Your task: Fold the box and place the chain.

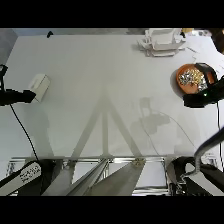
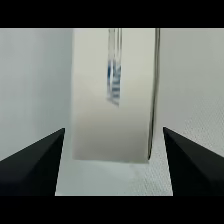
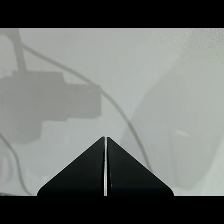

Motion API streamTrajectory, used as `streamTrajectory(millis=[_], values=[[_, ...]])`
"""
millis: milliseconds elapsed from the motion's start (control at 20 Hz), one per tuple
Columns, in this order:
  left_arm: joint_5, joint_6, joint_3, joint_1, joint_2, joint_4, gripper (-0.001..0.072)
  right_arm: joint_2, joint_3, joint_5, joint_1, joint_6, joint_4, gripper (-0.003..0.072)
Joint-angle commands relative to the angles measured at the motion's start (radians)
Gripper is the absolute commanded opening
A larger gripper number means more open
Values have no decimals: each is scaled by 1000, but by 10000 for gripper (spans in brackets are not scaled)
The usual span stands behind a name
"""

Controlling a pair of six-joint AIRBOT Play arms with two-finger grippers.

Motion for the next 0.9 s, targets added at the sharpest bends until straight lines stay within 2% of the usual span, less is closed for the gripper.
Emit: streamTrajectory(millis=[0, 100, 250, 500, 650, 850], values=[[-4, -127, 0, -2, 71, 83, 702, 1, 1, 0, -1, 0, 0, 23], [-23, -217, 0, -2, 96, 151, 702, 1, 1, 0, -1, 0, 0, 23], [-32, -246, 0, -17, 138, 178, 701, 1, 1, 0, -1, 0, 0, 23], [3, -238, 0, -143, 200, 178, 700, 1, 1, 0, -1, 0, 0, 23], [29, -238, 0, -206, 200, 178, 700, 1, 1, 0, -1, 0, 0, 23], [73, -238, 0, -219, 199, 178, 699, 1, 1, 0, -1, 0, 0, 23]])
